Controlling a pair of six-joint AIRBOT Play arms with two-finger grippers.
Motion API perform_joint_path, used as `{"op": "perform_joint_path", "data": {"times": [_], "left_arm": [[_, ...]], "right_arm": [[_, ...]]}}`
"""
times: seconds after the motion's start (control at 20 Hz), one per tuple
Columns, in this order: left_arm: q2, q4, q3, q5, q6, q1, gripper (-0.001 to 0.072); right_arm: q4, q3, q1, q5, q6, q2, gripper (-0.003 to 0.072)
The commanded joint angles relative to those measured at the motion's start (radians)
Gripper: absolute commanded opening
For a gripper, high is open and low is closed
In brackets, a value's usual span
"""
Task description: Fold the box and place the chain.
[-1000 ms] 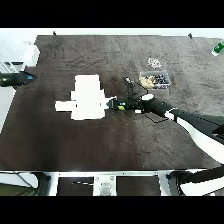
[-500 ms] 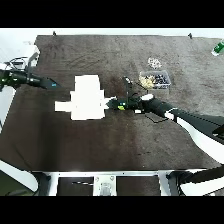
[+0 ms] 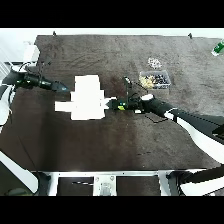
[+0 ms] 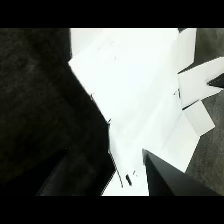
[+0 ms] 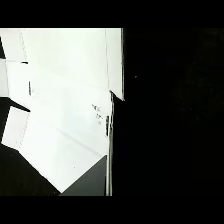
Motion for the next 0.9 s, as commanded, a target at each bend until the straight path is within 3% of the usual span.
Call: {"op": "perform_joint_path", "data": {"times": [0.0,0.3,0.85], "left_arm": [[-0.014,-0.027,0.007,-0.022,0.010,-0.006,0.0535],[-0.014,0.002,0.007,-0.013,0.042,-0.085,0.0535],[-0.015,0.030,0.005,0.013,0.066,-0.089,0.0534]], "right_arm": [[0.000,0.000,0.001,0.000,0.002,-0.001,0.0011],[0.000,0.000,0.001,0.000,0.002,-0.001,0.0011],[0.001,0.000,0.001,0.001,0.002,-0.001,0.0012]]}}
